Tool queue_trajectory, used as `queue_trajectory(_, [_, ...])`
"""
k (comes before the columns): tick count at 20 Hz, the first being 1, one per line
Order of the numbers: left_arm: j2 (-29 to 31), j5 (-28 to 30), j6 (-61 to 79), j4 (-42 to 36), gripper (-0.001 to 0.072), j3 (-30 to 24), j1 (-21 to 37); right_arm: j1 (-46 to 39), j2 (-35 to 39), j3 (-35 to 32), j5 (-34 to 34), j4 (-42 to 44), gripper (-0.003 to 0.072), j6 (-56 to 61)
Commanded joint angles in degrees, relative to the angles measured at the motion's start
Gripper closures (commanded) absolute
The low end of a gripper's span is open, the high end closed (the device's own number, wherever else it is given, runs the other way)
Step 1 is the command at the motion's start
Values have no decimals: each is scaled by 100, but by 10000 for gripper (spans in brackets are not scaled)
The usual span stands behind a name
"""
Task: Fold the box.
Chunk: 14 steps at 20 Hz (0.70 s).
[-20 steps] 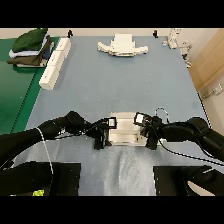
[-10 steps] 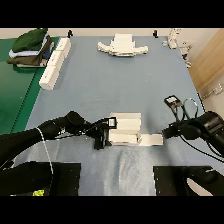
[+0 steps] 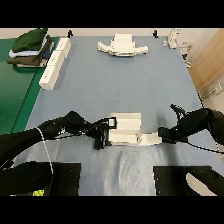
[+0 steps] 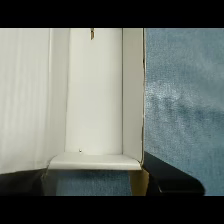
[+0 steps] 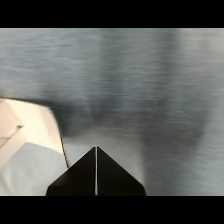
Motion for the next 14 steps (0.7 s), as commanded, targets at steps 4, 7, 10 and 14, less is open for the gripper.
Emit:
queue_trajectory(4, [2, 0, 0, 0, 198, 0, 2, -111, 79, -2, -549, 822, 686, -428])
queue_trajectory(7, [2, 0, 0, 0, 198, -2, 2, -15, 94, -4, -619, 909, 686, -531])
queue_trajectory(10, [2, 0, 0, 0, 198, -2, 2, 240, 87, -4, -398, 901, 686, -553])
queue_trajectory(14, [2, 0, 0, 0, 198, 0, 2, 337, 15, -4, 20, 898, 685, -555])
